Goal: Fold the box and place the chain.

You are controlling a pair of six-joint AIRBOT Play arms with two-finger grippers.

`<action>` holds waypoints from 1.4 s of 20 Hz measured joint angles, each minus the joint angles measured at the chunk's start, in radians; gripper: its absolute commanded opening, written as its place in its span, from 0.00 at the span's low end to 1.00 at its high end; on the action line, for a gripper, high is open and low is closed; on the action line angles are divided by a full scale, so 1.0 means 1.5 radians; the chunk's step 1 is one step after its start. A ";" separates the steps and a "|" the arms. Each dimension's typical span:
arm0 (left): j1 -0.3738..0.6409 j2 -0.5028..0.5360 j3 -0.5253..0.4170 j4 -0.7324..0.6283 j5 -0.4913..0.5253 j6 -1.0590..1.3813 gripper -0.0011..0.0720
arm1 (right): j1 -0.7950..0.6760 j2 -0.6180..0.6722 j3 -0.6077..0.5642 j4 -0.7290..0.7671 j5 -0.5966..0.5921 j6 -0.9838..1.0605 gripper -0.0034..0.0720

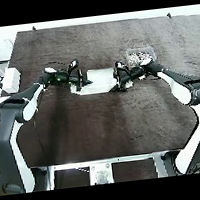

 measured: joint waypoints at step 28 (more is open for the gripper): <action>0.000 -0.001 0.001 -0.008 -0.007 -0.010 0.04 | 0.000 0.000 0.000 -0.001 0.000 0.001 0.78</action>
